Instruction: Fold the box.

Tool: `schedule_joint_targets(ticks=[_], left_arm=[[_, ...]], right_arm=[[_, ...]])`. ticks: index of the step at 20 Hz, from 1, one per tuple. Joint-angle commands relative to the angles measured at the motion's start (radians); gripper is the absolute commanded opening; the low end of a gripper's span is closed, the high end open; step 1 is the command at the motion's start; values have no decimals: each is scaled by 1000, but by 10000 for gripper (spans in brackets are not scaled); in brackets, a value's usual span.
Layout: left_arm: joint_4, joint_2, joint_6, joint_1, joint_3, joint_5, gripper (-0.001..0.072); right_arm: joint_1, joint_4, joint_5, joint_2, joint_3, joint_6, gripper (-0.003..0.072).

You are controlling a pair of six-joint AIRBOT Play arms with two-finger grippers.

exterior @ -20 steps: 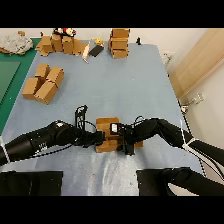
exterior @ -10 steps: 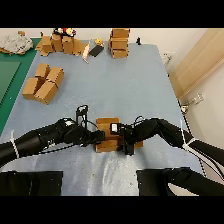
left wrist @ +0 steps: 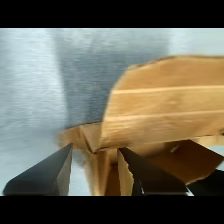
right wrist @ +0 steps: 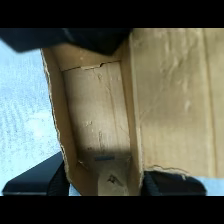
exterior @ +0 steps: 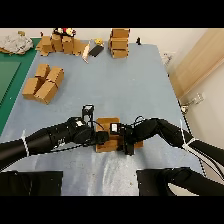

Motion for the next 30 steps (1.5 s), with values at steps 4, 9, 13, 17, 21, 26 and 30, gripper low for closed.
schedule_joint_targets(ticks=[4, 9, 13, 17, 21, 26, 30], left_arm=[[49, -5, -48, -12, 45, -62, 426], [35, -6, -80, -25, 45, -60, 426], [36, -13, -79, -26, 45, -53, 426], [11, -51, -79, -26, 45, -52, 426], [-6, -69, -78, -39, 46, -55, 426], [-28, -71, -80, -45, 63, -93, 426], [-28, -103, -103, -45, 98, -170, 425]], right_arm=[[1, 0, 0, 0, 0, 0, 441], [1, 0, 0, 0, 0, 0, 441], [1, 0, 0, 0, 0, 0, 441], [1, 0, 0, 0, 0, 0, 441], [1, 0, 0, 0, 0, 0, 441], [1, 0, 0, 0, 0, 0, 441], [1, -1, 0, 0, 0, 0, 441]])
